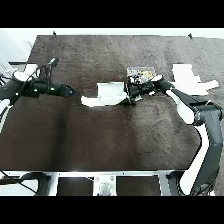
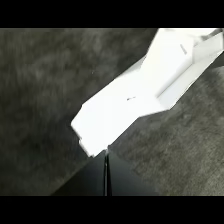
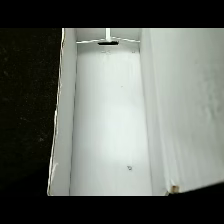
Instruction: Fold the box and place the chain.
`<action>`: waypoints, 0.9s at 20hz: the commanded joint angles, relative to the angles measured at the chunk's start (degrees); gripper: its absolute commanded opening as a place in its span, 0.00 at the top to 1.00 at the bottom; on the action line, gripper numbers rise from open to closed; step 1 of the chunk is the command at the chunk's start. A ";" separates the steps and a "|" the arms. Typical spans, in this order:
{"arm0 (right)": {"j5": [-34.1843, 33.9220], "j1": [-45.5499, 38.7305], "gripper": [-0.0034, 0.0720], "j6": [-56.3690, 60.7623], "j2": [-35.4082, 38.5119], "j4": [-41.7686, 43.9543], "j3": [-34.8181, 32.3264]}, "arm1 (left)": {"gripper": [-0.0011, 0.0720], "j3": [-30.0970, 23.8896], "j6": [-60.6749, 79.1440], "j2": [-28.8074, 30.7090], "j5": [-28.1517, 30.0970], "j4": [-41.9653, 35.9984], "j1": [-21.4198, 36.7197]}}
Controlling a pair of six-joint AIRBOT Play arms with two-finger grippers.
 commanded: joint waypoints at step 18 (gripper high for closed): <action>0.00 0.00 0.18 0.00 -0.02 0.02 0.00 | 0.96 -1.01 -9.88 -13.86 7.08 -7.72 -6.43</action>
